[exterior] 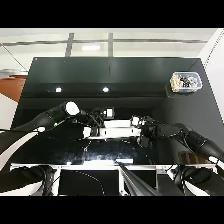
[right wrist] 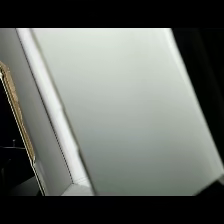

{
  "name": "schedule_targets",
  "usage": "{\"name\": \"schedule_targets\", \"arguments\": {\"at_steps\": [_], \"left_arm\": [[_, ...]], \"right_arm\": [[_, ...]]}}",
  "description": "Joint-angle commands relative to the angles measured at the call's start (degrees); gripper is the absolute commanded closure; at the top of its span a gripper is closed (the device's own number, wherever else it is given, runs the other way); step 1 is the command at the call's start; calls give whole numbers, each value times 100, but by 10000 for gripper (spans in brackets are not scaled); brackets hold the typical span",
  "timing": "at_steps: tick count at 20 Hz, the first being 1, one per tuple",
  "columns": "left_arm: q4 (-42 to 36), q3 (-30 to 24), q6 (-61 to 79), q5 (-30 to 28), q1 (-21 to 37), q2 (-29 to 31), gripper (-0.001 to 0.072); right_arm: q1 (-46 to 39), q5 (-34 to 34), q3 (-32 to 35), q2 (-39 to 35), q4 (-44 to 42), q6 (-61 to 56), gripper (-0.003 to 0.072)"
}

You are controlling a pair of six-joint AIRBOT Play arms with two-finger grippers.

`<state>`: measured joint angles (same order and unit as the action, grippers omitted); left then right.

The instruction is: Fold the box and place the chain.

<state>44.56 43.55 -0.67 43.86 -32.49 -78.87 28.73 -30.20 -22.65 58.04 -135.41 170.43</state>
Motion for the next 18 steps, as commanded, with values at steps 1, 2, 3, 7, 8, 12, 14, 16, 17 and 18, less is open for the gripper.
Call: {"name": "schedule_targets", "arguments": {"at_steps": [1,2,3,7,8,12,14,16,17,18], "left_arm": [[-2,-2,2,4,2,-4,683],[-2,-2,2,2,2,-4,684],[-2,-2,2,0,2,-4,684],[-2,0,2,2,2,-4,684],[-2,0,2,2,2,-4,684],[0,0,4,2,2,-4,684],[-2,0,4,2,2,-4,683],[0,0,4,2,2,-4,684],[0,0,4,2,2,-4,683],[-2,0,4,2,2,-4,683]], "right_arm": [[0,63,0,2,-17,70,78],[0,87,0,2,-13,70,78],[0,122,0,2,0,70,78],[0,203,0,2,4,70,78],[0,179,0,2,7,66,79],[0,48,0,2,4,35,77],[0,20,0,2,4,48,-27],[0,39,-9,2,2,68,-28],[0,46,-17,2,4,68,-28],[0,74,-31,2,9,68,-29]]}}
